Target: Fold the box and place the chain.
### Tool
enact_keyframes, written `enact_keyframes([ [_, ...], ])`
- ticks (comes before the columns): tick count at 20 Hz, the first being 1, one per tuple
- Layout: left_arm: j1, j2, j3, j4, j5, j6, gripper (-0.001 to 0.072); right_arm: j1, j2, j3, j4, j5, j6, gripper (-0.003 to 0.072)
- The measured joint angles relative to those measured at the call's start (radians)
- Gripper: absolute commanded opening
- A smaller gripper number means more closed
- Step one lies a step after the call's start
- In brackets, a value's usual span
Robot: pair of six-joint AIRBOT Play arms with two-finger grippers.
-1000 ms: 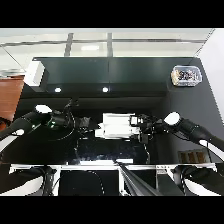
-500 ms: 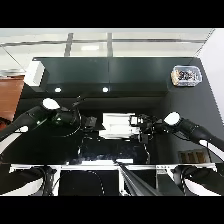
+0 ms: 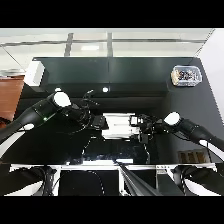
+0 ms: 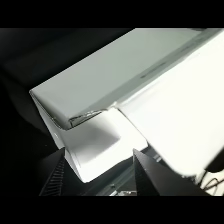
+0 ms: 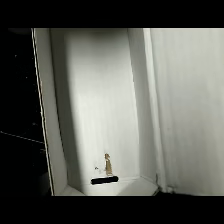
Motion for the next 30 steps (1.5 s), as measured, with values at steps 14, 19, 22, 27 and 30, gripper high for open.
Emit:
enact_keyframes([
  [14,-0.137,0.0,0.013,0.177,0.143,-0.243,0.0484,0.0,0.0,0.0,0.002,-0.001,0.001,0.0356],
  [19,-0.18,-0.002,0.013,0.293,0.154,-0.36,0.0483,0.0,0.0,0.0,0.003,-0.002,0.001,0.0356],
  [22,-0.2,-0.002,0.013,0.341,0.169,-0.412,0.0483,0.0,0.0,0.0,0.002,-0.002,0.001,0.0356],
  [27,-0.232,-0.034,0.035,0.411,0.163,-0.48,0.0447,0.0,0.0,0.0,0.002,-0.002,0.001,0.0357],
  [30,-0.286,-0.057,0.083,0.542,0.134,-0.575,0.0435,0.0,0.0,0.0,0.002,-0.002,0.001,0.0356],
])
